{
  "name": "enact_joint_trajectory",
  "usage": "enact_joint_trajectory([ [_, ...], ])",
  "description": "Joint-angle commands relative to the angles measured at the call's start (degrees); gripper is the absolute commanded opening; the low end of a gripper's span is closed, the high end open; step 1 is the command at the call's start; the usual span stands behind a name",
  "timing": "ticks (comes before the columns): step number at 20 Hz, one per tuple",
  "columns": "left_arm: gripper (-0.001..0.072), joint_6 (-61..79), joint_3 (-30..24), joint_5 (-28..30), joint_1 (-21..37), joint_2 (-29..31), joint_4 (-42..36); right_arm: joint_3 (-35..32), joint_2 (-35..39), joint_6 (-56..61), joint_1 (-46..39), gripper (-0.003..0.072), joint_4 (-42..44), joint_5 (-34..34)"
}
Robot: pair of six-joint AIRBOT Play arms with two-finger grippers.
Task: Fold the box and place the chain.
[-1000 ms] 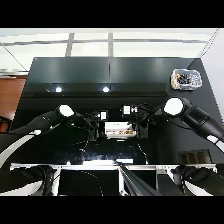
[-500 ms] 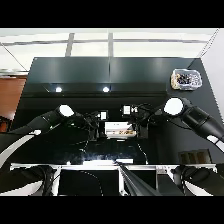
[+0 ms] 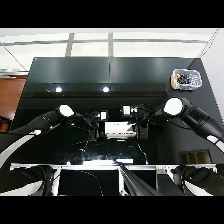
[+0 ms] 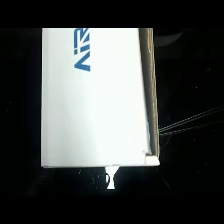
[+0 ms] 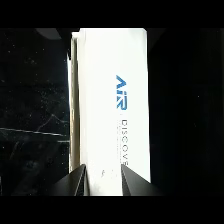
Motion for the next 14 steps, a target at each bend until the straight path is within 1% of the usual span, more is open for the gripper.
enact_joint_trajectory([
  [1, 0.0485, 0.0, 0.02, 0.02, -0.02, -0.04, 0.0, -0.02, 0.02, 0.02, 0.04, 0.0273, 0.02, -0.04],
  [9, 0.0486, 0.0, 0.02, 0.02, -0.02, -0.04, 0.0, -0.09, -0.68, 1.09, 0.04, 0.0273, 0.07, 0.15],
  [14, 0.0486, -0.02, 0.02, 0.0, -0.02, -0.04, 0.02, -0.09, -0.98, 1.11, 1.55, 0.0274, 0.0, 0.39],
])
